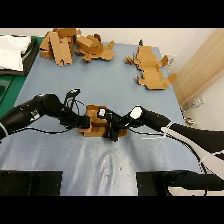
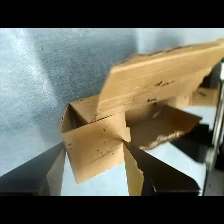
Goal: Fold the box.
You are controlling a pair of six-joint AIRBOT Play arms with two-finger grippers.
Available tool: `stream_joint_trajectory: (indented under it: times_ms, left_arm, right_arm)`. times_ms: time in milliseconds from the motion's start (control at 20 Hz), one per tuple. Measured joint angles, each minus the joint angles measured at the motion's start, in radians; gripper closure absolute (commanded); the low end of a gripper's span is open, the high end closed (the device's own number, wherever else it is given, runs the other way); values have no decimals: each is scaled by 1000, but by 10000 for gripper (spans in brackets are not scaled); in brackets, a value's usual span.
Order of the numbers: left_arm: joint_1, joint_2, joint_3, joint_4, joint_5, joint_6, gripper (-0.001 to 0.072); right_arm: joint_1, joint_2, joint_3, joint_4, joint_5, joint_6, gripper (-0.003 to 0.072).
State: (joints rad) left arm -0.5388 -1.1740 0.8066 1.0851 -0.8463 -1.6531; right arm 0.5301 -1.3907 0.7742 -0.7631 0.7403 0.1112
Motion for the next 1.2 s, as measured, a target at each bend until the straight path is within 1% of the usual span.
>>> stream_joint_trajectory:
  times_ms: [150, 300, 350, 500, 550, 600, 800, 850, 900, 950, 1050, 1100, 1200]
  left_arm:
    - [-65, -39, 31, 97, 10, -169, 174]
    - [-106, -79, 58, 159, 14, -278, 177]
    - [-120, -92, 69, 179, 10, -314, 206]
    - [-162, -123, 97, 253, 4, -402, 207]
    - [-177, -134, 106, 276, 1, -431, 276]
    - [-192, -145, 114, 298, 0, -455, 295]
    - [-242, -179, 137, 372, -17, -533, 295]
    - [-253, -183, 141, 384, -21, -551, 326]
    - [-263, -186, 142, 397, -25, -568, 430]
    - [-273, -189, 143, 412, -38, -579, 432]
    - [-294, -191, 146, 441, -65, -597, 590]
    - [-303, -192, 146, 460, -79, -603, 694]
    - [-319, -193, 147, 486, -91, -618, 696]
  right_arm:
    - [0, 0, 0, 0, 8, 0, 179]
    - [0, 0, 0, 0, 15, 0, 179]
    - [0, 0, 0, 0, 16, 0, 179]
    - [0, 0, 0, 0, 19, 0, 178]
    - [0, 0, 0, 0, 19, 0, 179]
    - [0, 0, 0, 0, 19, 0, 179]
    - [0, 0, 0, 0, 20, 0, 179]
    - [0, 0, 0, 0, 21, 0, 179]
    - [0, 0, 0, 0, 22, 0, 179]
    - [0, 0, 0, 0, 22, 0, 179]
    - [0, 1, 0, -2, 23, 0, 179]
    - [0, 1, 0, -3, 24, 0, 179]
    - [0, 1, 0, -3, 25, 0, 179]
